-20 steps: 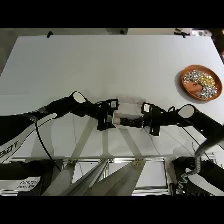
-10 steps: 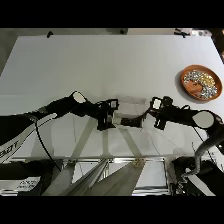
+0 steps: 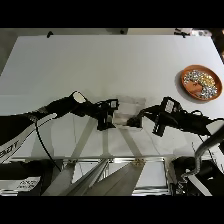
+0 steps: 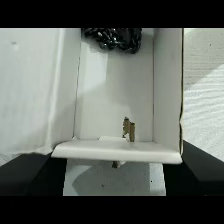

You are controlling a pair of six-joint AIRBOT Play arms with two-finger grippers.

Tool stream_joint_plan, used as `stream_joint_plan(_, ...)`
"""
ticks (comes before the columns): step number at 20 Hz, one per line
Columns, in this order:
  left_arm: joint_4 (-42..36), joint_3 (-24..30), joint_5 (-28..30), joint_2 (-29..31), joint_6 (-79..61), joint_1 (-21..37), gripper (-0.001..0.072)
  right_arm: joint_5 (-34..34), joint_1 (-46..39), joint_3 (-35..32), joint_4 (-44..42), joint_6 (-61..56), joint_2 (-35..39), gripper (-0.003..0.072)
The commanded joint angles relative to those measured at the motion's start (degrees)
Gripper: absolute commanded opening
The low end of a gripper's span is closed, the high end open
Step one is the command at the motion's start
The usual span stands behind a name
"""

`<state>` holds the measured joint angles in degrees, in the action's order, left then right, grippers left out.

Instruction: Fold the box and place the chain.

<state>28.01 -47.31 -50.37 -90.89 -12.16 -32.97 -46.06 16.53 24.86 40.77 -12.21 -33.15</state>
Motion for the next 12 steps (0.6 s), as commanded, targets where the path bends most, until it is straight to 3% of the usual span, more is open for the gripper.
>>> stream_joint_plan(1,0.0,0.0,0.0,0.0,0.0,0.0,0.0339,3.2,5.9,0.1,-2.7,-3.4,-1.2,0.0012)
stream_joint_plan(7,0.0,0.0,0.0,0.0,0.0,0.0,0.0339,10.4,12.9,0.2,-11.9,-4.4,-11.9,0.0012)
stream_joint_plan(12,0.0,0.0,0.0,0.0,0.0,0.0,0.0339,12.6,13.5,3.2,-15.0,-7.4,-19.5,0.0013)
